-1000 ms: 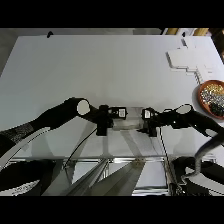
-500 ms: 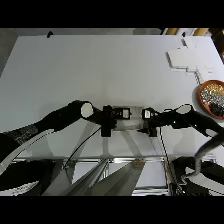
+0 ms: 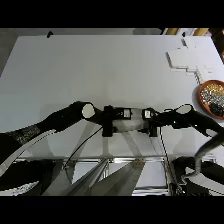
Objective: Fold the box and place the chain.
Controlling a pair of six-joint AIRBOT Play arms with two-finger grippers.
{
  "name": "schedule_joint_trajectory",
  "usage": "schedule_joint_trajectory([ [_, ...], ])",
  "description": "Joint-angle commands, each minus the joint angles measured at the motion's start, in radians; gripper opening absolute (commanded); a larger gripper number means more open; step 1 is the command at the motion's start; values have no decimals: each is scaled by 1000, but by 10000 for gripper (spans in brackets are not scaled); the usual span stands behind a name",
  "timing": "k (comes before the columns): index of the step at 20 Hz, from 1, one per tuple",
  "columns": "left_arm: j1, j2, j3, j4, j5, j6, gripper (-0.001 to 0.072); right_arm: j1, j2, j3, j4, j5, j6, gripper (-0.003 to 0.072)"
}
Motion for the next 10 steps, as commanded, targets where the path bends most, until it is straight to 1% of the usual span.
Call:
schedule_joint_trajectory([
  [1, 0, 22, 0, 11, -40, -12, 296, 0, 0, 0, 2, -1, 0, 379],
  [3, 6, 68, 0, 52, -98, -92, 66, 0, 0, 0, 2, -1, 0, 379],
  [4, 13, 91, 0, 81, -123, -150, 22, 0, 0, 0, 2, -1, 0, 379],
  [6, 34, 146, 0, 160, -162, -335, 20, 0, 0, 0, 2, -1, 0, 379],
  [7, 48, 180, 0, 205, -180, -468, 5, 0, 0, 0, 2, -1, 0, 379],
  [10, 105, 282, 0, 322, -244, -778, 5, 0, 0, 0, 2, -1, 0, 379],
])
